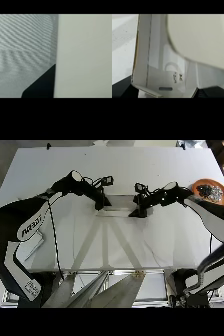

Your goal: Fold the box and place the chain.

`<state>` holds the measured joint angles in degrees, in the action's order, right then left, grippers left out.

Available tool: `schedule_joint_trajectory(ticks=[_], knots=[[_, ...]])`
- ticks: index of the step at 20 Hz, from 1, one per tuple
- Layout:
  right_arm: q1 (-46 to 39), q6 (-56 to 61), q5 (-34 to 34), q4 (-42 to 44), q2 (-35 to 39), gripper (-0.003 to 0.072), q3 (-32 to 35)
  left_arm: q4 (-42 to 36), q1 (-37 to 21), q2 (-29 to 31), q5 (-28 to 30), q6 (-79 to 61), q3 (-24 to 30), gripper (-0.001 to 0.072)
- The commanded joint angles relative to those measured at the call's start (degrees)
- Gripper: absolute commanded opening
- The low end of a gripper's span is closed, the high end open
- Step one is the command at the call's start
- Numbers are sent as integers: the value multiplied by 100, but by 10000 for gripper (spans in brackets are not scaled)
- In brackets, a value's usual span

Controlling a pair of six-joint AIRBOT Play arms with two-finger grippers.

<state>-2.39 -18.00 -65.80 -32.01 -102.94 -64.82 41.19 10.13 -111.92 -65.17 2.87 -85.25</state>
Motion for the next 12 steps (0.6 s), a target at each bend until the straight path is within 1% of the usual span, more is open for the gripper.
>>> schedule_joint_trajectory(ticks=[1,3,8,12], knots=[[146,0,-212,-205,-162,629,-127,0,-2,-2,0,-2,2,9],[223,17,-267,-420,-179,622,-173,0,-2,-2,0,-2,2,9],[125,59,-304,-400,-179,622,-173,0,-4,-2,0,-2,2,9],[11,450,-372,-404,-184,622,-173,0,-4,-2,0,-2,2,9]])
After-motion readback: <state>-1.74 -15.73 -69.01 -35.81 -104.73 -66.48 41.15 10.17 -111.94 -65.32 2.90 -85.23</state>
